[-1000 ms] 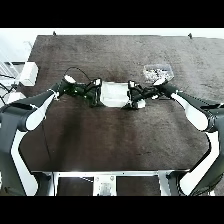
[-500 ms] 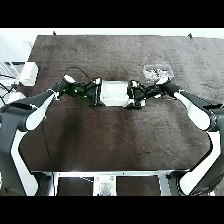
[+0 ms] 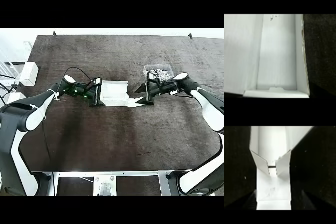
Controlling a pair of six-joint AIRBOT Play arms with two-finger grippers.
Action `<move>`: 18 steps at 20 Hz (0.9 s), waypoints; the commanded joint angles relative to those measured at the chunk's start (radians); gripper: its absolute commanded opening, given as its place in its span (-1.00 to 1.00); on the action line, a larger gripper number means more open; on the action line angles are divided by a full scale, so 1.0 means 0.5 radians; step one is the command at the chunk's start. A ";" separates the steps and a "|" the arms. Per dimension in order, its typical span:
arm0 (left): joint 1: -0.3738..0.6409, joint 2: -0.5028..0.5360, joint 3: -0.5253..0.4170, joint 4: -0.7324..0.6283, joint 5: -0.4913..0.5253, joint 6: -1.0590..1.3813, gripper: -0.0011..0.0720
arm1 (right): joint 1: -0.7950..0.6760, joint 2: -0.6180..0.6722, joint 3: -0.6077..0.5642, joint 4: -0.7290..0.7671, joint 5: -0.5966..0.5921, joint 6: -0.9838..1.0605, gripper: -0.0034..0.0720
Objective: Fold the box and place the chain.
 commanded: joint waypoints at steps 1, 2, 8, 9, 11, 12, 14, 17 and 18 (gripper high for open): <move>0.001 0.001 -0.001 0.002 0.002 0.001 -0.15 | -0.050 0.069 0.002 0.336 0.392 0.048 -0.88; 0.001 0.001 -0.001 0.002 0.002 0.001 -0.15 | -0.036 0.063 -0.013 0.465 0.418 0.042 -0.89; 0.001 0.002 -0.001 0.001 0.002 0.001 -0.15 | 0.179 0.064 -0.062 0.690 -0.182 0.466 -0.89; 0.001 0.001 -0.001 0.001 0.002 0.001 -0.15 | 0.220 0.064 -0.062 0.685 -0.299 0.512 -0.90; 0.001 0.002 -0.001 0.001 0.002 0.001 -0.15 | 0.294 0.064 -0.034 0.535 -0.533 0.647 -0.90; 0.001 0.002 -0.001 0.002 0.002 0.001 -0.15 | 0.325 0.064 -0.012 0.423 -0.642 0.734 -0.89; 0.001 0.001 -0.001 0.002 0.002 0.001 -0.15 | 0.358 0.064 0.021 0.278 -0.784 0.871 -0.90; 0.001 0.001 -0.001 0.001 0.002 0.001 -0.15 | 0.360 0.056 0.027 0.201 -0.912 0.938 -0.90; 0.001 0.001 -0.001 0.001 0.002 0.001 -0.15 | 0.360 0.042 0.033 0.201 -0.915 0.937 -0.90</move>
